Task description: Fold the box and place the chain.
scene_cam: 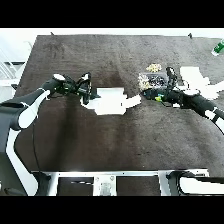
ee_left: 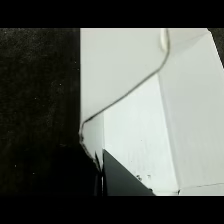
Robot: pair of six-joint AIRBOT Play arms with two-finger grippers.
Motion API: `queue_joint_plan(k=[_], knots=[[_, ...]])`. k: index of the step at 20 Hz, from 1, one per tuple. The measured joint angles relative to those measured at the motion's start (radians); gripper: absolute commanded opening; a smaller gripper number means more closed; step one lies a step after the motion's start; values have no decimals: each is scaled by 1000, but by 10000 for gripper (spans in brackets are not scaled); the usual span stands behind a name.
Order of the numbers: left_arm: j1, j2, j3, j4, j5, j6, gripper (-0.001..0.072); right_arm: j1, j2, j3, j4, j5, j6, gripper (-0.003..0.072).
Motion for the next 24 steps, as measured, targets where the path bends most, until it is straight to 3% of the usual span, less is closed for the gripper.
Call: queue_joint_plan(k=[3,4,7,8,12,16,24], knots=[[0,0,0,0,2,1,18,0,1,8,3,16,-50,343],[0,0,0,0,2,2,18,0,3,14,8,37,-72,415],[0,0,0,-1,3,3,19,8,19,35,24,135,-188,466],[0,0,0,-2,4,3,19,18,26,39,27,169,-235,551],[0,0,0,-3,5,3,18,94,39,48,-11,235,-423,550],[0,0,0,-5,5,3,18,224,43,50,-218,246,-575,550],[0,0,0,-7,5,3,19,397,25,50,-555,114,-633,550]])
